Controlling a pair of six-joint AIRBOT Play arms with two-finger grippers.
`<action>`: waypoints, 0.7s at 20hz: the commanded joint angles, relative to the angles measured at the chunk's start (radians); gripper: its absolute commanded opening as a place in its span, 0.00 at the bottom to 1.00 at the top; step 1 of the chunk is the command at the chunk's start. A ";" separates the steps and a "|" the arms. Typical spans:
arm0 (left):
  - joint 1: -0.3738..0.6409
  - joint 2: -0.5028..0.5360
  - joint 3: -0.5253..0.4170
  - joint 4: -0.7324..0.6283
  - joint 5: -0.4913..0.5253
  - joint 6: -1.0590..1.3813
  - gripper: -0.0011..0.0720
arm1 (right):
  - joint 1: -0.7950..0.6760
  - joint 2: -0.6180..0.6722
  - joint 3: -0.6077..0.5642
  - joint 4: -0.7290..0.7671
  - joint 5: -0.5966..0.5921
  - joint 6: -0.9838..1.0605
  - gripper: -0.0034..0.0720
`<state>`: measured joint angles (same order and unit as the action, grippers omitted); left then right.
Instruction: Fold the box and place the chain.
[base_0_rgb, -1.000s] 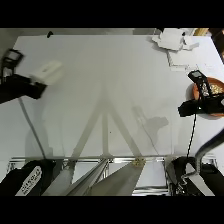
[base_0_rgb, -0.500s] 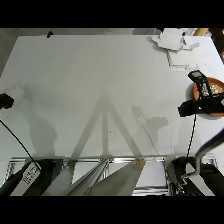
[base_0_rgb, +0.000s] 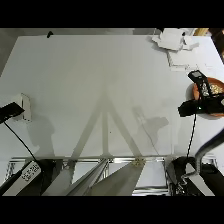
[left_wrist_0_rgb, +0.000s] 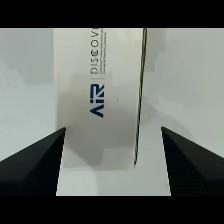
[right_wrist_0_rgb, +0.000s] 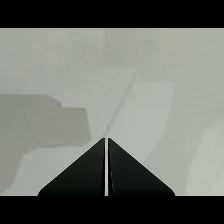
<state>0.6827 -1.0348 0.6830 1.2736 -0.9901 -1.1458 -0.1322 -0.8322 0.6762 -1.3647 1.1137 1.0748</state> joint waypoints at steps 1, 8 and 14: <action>0.000 0.039 0.000 -0.002 -0.043 -0.007 0.91 | -0.001 0.001 0.001 0.000 0.000 0.000 0.07; -0.171 0.294 0.000 0.000 -0.047 -0.006 0.88 | -0.001 0.001 0.001 0.000 0.000 0.000 0.07; -0.262 0.375 -0.001 -0.002 -0.066 -0.008 0.88 | -0.001 0.001 0.001 0.000 0.000 0.000 0.07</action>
<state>0.4557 -0.6907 0.6827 1.2724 -1.0489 -1.1522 -0.1322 -0.8322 0.6762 -1.3651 1.1141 1.0748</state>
